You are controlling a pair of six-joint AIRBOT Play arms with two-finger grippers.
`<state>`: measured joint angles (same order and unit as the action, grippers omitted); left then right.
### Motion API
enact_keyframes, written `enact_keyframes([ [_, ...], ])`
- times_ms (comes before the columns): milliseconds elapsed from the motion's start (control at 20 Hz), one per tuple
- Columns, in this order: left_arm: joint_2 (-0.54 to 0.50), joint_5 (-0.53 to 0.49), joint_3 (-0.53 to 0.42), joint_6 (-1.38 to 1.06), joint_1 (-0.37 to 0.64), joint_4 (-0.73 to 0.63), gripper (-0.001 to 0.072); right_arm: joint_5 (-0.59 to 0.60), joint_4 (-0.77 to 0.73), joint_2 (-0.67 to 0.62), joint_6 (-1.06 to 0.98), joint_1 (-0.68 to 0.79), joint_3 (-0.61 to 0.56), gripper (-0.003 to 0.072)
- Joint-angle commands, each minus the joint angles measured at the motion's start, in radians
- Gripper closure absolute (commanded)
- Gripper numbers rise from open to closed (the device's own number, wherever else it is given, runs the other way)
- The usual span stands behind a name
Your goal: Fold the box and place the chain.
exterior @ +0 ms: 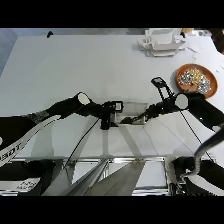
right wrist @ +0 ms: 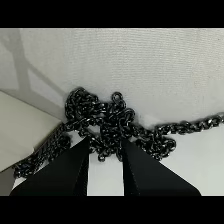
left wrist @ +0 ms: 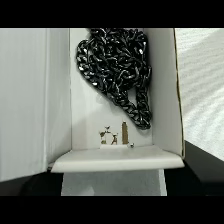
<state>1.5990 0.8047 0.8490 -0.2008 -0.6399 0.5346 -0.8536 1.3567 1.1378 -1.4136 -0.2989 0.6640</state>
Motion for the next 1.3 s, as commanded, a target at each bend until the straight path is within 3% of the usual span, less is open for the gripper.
enact_keyframes([
  [0,0.000,0.000,-0.001,0.000,0.000,0.000,0.0438,0.011,0.002,0.036,0.002,-0.006,-0.001,0.0457],
  [550,0.000,0.000,-0.001,0.000,0.000,0.000,0.0438,0.055,0.002,0.098,0.005,-0.006,-0.001,0.0471],
  [700,0.000,0.000,-0.001,0.000,0.000,0.000,0.0438,0.042,0.002,0.111,0.005,-0.006,-0.001,0.0569],
  [750,0.000,0.000,-0.001,0.000,0.000,0.000,0.0438,0.033,0.002,0.109,0.005,-0.006,-0.001,0.0665],
  [800,0.000,0.000,-0.001,0.000,0.000,0.000,0.0438,0.021,0.002,0.104,0.005,-0.006,-0.001,0.0669],
  [1000,0.000,0.000,-0.001,0.000,0.000,0.000,0.0438,-0.033,0.002,0.041,0.005,-0.006,-0.001,0.0670],
  [1250,0.000,0.000,-0.001,0.000,0.000,0.000,0.0438,-0.088,0.002,-0.132,0.005,-0.006,0.000,0.0670],
])
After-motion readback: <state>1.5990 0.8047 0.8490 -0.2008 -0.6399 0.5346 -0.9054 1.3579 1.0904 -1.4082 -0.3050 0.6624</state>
